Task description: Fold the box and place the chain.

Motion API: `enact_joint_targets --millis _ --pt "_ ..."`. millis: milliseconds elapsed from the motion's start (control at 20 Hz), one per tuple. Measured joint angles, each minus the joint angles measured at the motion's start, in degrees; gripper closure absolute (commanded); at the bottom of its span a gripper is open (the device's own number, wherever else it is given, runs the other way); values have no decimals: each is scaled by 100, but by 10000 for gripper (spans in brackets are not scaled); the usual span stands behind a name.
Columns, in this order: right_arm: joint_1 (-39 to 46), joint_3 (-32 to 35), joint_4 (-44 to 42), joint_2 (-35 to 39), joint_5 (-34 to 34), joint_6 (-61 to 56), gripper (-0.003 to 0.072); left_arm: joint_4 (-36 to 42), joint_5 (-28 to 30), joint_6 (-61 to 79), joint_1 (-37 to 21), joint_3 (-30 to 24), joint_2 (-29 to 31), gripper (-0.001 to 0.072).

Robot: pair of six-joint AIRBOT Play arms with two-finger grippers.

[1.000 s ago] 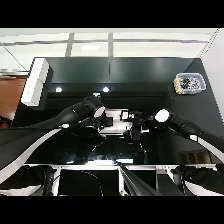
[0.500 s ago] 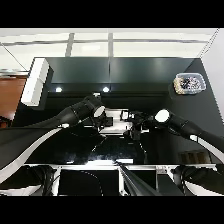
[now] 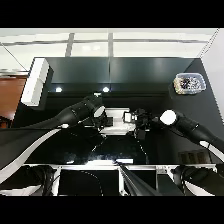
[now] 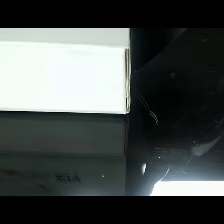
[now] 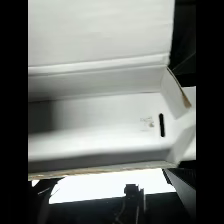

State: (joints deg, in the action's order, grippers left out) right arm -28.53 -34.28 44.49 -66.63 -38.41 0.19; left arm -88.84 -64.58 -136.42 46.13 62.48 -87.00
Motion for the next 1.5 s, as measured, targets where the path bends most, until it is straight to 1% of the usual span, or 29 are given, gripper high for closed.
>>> enact_joint_targets --millis 100,200,300,350,400,450,500,600,1050,1300,1400,1450,1500 --pt "-2 7 208 39 -57 -15 31 -28 -17 50 -2 0 17 677" --pt "-2 7 339 33 -76 0 140 -44 -42 92 -2 0 28 677" --pt "-9 11 404 15 -101 92 141 -52 -42 109 -2 0 35 677" --pt "-9 11 433 9 -96 120 243 -55 -42 116 -2 0 37 677" --pt "-15 11 450 -4 -87 144 252 -59 -42 127 -2 0 37 677" --pt "-15 11 442 -24 -63 177 281 -61 -46 129 -2 0 37 677" --pt "-15 11 396 -46 -46 223 281 -63 -44 129 -2 0 37 677" --pt "-15 11 164 -105 -22 332 553 -63 -50 133 -2 0 37 677" --pt "-48 11 -1311 -341 144 527 554 -70 -68 151 -2 0 37 677" --pt "-87 11 -1705 -597 151 424 551 -70 -59 149 -2 0 37 677" --pt "-92 11 -1733 -640 170 374 333 -68 -57 146 -2 0 37 677" --pt "-92 9 -1735 -649 201 365 379 -68 -57 146 -2 0 37 677" --pt "-92 11 -1744 -660 214 339 378 -68 -57 144 -2 -2 37 677"
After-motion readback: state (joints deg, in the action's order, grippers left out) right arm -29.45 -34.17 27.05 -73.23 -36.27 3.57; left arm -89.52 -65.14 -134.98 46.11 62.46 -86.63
